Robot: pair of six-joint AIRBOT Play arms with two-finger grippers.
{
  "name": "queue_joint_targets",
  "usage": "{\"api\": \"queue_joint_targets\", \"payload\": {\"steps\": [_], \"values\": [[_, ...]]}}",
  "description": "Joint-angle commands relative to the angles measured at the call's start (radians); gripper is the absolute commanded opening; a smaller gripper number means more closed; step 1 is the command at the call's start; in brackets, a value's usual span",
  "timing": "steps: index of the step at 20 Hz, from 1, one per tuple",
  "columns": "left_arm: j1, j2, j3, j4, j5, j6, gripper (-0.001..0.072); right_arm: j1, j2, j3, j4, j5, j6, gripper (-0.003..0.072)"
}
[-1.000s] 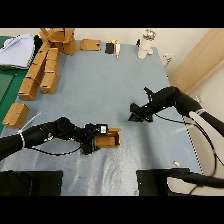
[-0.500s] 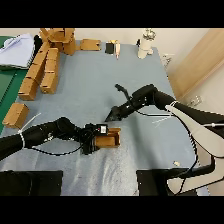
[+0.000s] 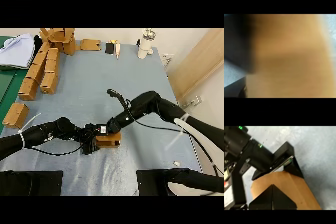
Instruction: Fold the box.
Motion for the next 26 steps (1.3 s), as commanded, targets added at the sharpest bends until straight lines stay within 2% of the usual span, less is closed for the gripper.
{"api": "queue_joint_targets", "payload": {"steps": [1, 5, 7, 10, 13, 15, 16, 18, 19, 25, 26], "values": [[0.0, 0.001, 0.001, 0.0, 0.0, 0.0, 0.061, 0.043, 0.117, -0.104, -0.027, 0.086, -0.047, 0.0003], [0.0, 0.001, 0.001, 0.0, 0.0, 0.0, 0.061, 0.095, 0.153, -0.135, -0.178, 0.183, -0.048, 0.0005], [0.0, 0.001, 0.001, 0.0, 0.0, 0.0, 0.0609, 0.126, 0.155, -0.135, -0.255, 0.246, -0.048, 0.0035], [0.0, 0.001, 0.001, 0.0, 0.0, 0.0, 0.0609, 0.173, 0.189, -0.135, -0.303, 0.301, -0.063, 0.004], [0.0, 0.001, 0.001, 0.0, 0.0, 0.0, 0.061, 0.242, 0.283, -0.171, -0.377, 0.375, -0.063, 0.004], [0.0, 0.001, 0.001, 0.0, 0.0, 0.0, 0.0609, 0.298, 0.382, -0.235, -0.441, 0.456, -0.074, 0.0041], [0.0, 0.001, 0.001, 0.0, 0.0, 0.0, 0.061, 0.322, 0.426, -0.266, -0.47, 0.49, -0.096, 0.0062], [0.0, 0.001, 0.001, 0.0, 0.0, 0.0, 0.0609, 0.349, 0.477, -0.298, -0.497, 0.515, -0.137, 0.0316], [0.0, 0.001, 0.001, 0.0, 0.0, 0.0, 0.0609, 0.349, 0.479, -0.298, -0.497, 0.517, -0.161, 0.0395], [0.0, 0.001, 0.001, 0.0, 0.0, 0.0, 0.061, 0.349, 0.435, -0.297, -0.497, 0.53, -0.247, 0.0425], [0.0, 0.001, 0.001, 0.0, 0.0, 0.0, 0.0609, 0.349, 0.426, -0.297, -0.497, 0.528, -0.247, 0.0497]]}}
